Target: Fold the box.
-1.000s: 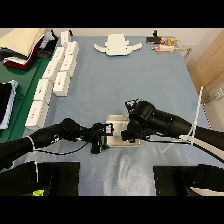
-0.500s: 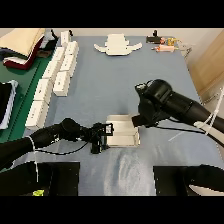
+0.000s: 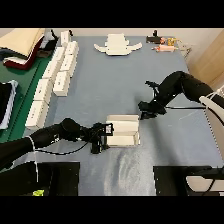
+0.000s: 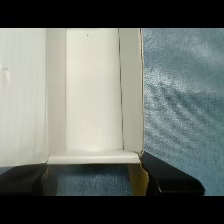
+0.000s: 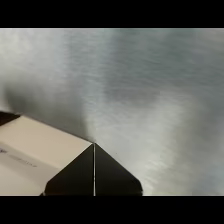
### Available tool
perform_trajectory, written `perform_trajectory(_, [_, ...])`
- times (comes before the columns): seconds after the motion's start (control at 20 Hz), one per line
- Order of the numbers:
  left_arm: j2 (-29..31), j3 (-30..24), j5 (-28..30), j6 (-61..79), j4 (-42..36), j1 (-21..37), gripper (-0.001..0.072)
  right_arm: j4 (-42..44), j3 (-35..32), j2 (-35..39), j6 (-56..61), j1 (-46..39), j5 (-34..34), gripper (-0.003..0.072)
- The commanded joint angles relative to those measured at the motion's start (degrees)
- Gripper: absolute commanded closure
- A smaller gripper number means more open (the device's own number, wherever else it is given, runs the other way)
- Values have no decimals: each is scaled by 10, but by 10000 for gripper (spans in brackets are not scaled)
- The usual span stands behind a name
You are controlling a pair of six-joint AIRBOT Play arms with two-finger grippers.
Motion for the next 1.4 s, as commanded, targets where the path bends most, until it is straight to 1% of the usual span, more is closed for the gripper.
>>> perform_trajectory(0.0, [0,0,0,0,0,0,240,163,-1,-68,-190,-23,-99,683])
perform_trajectory(0.05, [0,0,0,0,0,0,240,163,-1,-75,-204,-18,-125,683])
perform_trajectory(0.1, [0,0,0,0,0,0,240,161,-1,-74,-215,-14,-136,683])
perform_trajectory(0.3, [0,0,0,0,0,0,240,153,-7,-46,-250,2,-135,682])
perform_trajectory(0.5, [0,1,0,0,0,0,240,107,-55,28,-280,54,-64,682])
perform_trajectory(0.75, [0,0,0,0,0,0,240,33,-122,119,-289,116,72,682])
perform_trajectory(0.85, [0,0,0,0,0,0,240,6,-146,148,-289,137,116,681])
perform_trajectory(1.05, [0,0,0,0,0,0,240,-33,-179,199,-294,175,165,681])
perform_trajectory(1.15, [0,0,0,0,0,0,240,-40,-190,223,-302,192,187,682])
perform_trajectory(1.35, [0,0,0,0,0,0,240,-54,-194,272,-337,230,237,681])
